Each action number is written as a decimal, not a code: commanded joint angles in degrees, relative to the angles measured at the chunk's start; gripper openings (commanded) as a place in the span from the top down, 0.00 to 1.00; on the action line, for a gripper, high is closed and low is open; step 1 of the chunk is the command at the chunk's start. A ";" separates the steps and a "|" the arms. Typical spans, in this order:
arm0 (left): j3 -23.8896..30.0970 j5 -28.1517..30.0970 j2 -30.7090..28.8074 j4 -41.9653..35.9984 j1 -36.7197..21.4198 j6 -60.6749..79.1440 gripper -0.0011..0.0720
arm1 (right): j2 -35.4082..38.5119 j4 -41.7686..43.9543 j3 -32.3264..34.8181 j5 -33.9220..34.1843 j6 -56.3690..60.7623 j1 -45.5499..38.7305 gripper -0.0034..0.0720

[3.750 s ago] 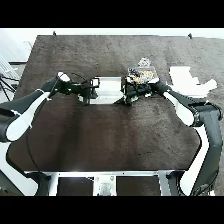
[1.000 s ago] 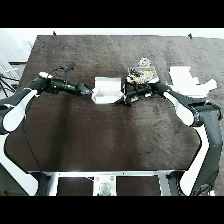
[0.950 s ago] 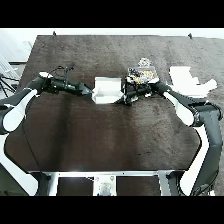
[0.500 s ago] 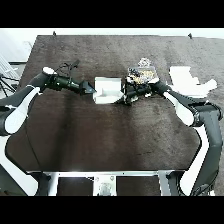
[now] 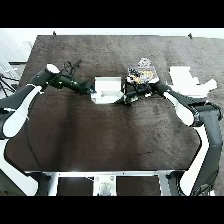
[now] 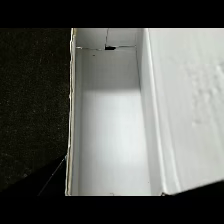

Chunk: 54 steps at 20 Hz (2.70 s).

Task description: Fold the box and place the chain.

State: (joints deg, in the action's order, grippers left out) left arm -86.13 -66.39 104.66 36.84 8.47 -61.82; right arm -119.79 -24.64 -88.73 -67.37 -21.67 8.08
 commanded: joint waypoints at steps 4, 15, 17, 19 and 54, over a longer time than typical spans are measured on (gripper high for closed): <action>1.25 -1.07 -2.54 -4.83 -2.91 7.67 0.44 | 0.00 0.02 -0.02 0.00 0.00 0.04 0.28; 17.73 -6.56 -3.82 -24.17 -14.12 29.05 0.58 | 0.00 0.02 -0.02 0.00 0.00 0.04 0.28; 18.03 -6.19 -3.82 -20.85 -14.75 27.61 0.58 | 0.00 0.02 -0.02 0.00 0.00 0.04 0.28; 18.25 -6.10 -3.82 -19.54 -15.32 27.67 0.58 | 0.00 0.02 -0.02 0.00 0.00 0.04 0.28; 12.39 3.41 1.20 -16.35 -7.58 15.28 0.78 | 0.00 0.00 -0.02 0.00 0.00 0.02 0.28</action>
State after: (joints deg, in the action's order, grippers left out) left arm -72.60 -61.10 105.82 21.12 0.80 -46.85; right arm -119.79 -24.64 -88.73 -67.35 -21.67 8.08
